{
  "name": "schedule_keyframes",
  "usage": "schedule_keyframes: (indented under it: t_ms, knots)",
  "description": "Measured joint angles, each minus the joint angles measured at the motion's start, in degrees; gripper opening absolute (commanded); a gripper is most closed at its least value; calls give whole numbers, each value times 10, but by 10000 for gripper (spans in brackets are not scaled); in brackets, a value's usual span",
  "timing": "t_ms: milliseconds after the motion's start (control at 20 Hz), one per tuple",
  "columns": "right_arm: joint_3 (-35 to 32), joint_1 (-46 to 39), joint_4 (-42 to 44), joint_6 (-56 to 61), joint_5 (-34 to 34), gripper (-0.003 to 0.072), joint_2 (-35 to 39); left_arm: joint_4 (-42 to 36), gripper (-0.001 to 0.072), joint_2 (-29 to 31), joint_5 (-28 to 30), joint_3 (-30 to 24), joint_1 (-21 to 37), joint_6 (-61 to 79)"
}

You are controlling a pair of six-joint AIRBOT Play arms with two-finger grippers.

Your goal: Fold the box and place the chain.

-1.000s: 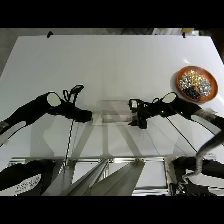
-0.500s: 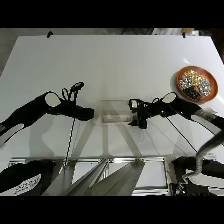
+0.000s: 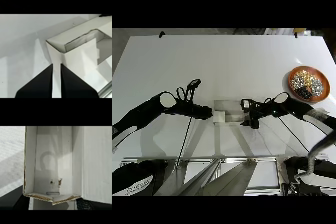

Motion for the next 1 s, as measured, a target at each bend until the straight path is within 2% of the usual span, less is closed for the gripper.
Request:
schedule_keyframes:
  t_ms: [50, 100, 400, 450, 1000]
  knots:
    - [0, 0, 0, 0, 0, 336, 0, -2, 158, 0, 0, 1, -2, 0]
    - [0, 0, 0, 0, 0, 336, 0, -3, 170, 0, 1, 2, -4, 0]
    - [0, 0, 0, 0, 0, 336, 0, -5, 180, 0, 2, 3, -8, 0]
    - [0, 0, 0, 0, 0, 336, 0, -6, 230, 0, 2, 3, -9, 0]
    - [0, 0, 0, -1, 0, 336, 0, -3, 230, 1, -19, 10, -7, -11]
